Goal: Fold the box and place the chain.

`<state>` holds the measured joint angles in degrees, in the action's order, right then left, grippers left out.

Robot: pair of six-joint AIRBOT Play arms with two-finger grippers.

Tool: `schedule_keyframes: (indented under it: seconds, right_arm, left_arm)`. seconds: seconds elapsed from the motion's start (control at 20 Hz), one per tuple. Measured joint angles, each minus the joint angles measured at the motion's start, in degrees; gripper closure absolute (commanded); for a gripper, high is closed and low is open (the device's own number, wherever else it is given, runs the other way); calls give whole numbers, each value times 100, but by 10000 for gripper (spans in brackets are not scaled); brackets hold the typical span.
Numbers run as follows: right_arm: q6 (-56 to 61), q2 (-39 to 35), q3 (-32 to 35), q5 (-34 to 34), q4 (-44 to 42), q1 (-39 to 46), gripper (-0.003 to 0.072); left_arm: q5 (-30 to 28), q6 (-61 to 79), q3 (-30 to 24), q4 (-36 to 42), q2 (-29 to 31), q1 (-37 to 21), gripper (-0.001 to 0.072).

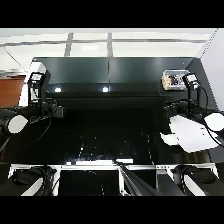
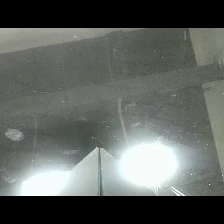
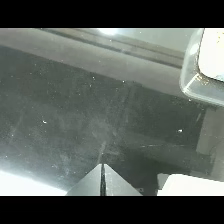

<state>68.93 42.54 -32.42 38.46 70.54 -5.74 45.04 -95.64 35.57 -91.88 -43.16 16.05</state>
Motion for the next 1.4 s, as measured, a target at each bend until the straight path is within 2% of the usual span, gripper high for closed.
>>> schedule_keyframes:
  seconds: [0.8, 1.0, 1.05, 1.1, 1.25, 1.4]
  right_arm:
    - [2, 0, 0, 0, -4, -2, 671]
    - [4, 0, 0, -24, -313, -7, 656]
    - [7, 0, 0, -116, -479, -7, 355]
    - [11, 0, 2, -275, -629, -7, -17]
    - [83, 0, -9, -745, -866, 26, -16]
    - [372, 0, -146, -973, -498, 417, -15]
  left_arm:
    - [0, -7, 0, 2, 0, 0, 685]
    - [0, -4, 0, 0, 0, 0, 685]
    - [0, -4, 0, 0, 0, 0, 684]
    - [0, -4, 0, 0, 0, 0, 684]
    - [-2, 2, 0, 0, 0, 0, 684]
    - [-4, 7, 0, 2, 0, 0, 684]
